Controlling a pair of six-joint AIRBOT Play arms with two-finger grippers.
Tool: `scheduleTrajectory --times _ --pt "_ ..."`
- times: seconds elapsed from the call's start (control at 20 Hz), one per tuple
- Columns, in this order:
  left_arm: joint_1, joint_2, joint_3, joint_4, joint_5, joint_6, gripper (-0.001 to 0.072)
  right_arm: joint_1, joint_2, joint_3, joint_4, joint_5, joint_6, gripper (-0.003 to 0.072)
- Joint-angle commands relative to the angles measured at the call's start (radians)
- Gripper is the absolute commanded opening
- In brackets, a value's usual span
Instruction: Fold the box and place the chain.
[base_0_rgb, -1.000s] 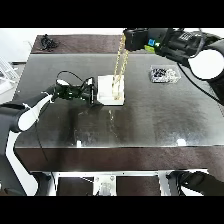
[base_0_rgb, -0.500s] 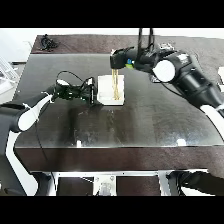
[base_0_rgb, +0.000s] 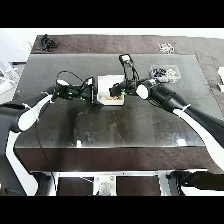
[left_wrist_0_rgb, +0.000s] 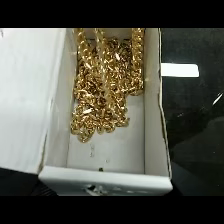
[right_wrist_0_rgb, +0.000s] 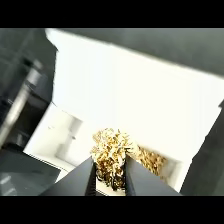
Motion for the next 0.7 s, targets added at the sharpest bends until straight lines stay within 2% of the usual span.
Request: scheduleTrajectory --times 0.0,0.2,0.35,0.4,0.45,0.5,0.55,0.6,0.65 --pt "0.001 0.001 0.0 0.0 0.001 0.0 0.0541 -0.018 -0.016 -0.014 -0.018 -0.013 -0.001 0.0605" --pt "0.001 0.001 0.0 0.0 0.0 0.0 0.0541 -0.035 0.055 0.085 -0.043 0.003 -0.104 0.0603" --pt "0.001 0.001 0.0 0.0 0.0 0.0 0.0541 -0.072 0.131 0.174 -0.043 0.121 -0.306 0.0596" --pt "0.001 0.001 0.0 0.0 0.0 0.0 0.0541 -0.108 0.147 0.188 -0.027 0.151 -0.384 0.0583" --pt "0.001 0.001 0.0 0.0 0.0 0.0 0.054 -0.156 0.158 0.194 0.076 0.153 -0.5 0.0581" --pt "0.001 0.001 0.0 0.0 0.0 0.0 0.0541 -0.211 0.159 0.2 0.273 0.154 -0.666 0.0513" --pt "0.001 0.001 0.0 0.0 0.0 0.0 0.0541 -0.267 0.155 0.2 0.471 0.161 -0.823 0.0407" --pt "0.001 0.001 0.0 0.0 0.0 0.0 0.0541 -0.324 0.146 0.199 0.621 0.183 -0.967 0.0296" --pt "0.001 0.001 0.0 0.0 0.0 0.0 0.0541 -0.384 0.126 0.199 0.726 0.204 -1.036 0.0142"
